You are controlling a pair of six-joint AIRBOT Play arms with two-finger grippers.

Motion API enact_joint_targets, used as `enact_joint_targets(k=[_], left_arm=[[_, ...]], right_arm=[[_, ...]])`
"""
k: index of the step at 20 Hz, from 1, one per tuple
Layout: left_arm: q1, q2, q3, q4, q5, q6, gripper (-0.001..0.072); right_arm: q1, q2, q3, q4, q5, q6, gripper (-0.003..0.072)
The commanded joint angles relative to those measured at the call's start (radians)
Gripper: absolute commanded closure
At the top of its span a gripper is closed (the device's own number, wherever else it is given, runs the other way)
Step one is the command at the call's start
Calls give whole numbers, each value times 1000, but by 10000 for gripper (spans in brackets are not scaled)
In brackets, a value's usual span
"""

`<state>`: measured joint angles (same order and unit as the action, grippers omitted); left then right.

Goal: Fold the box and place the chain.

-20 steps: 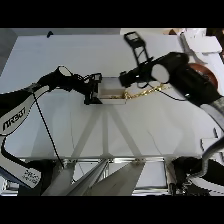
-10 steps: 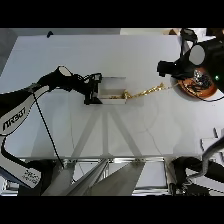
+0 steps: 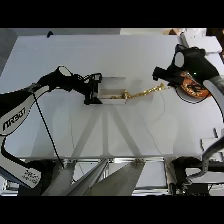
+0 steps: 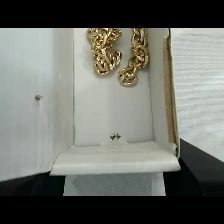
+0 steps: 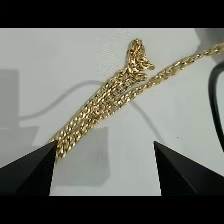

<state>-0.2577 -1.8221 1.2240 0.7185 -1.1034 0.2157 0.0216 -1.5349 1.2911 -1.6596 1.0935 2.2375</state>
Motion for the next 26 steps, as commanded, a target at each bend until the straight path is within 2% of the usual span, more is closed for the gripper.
enact_joint_targets(k=[1,10,11,12,13,16,19,24,25,26], left_arm=[[1,1,0,0,0,0,434],[0,1,0,0,0,0,434],[1,1,0,0,0,0,434],[1,1,0,0,0,0,434],[1,1,0,0,0,0,434],[1,1,0,0,0,0,434],[1,1,0,0,0,0,434],[1,1,0,0,0,0,434],[1,1,0,0,0,0,434],[1,1,0,0,0,0,434]], right_arm=[[-1,-76,0,16,-50,71,24],[-1,-161,0,11,-64,175,52],[-1,-164,0,11,-66,174,107],[-1,-166,0,11,-66,174,225],[-1,-167,0,10,-66,174,300],[-1,-167,0,7,-104,174,312],[-1,-167,0,6,-121,174,398],[-1,-187,0,6,-93,174,402],[-1,-193,0,6,-82,174,435],[-1,-197,0,6,-76,174,517]])
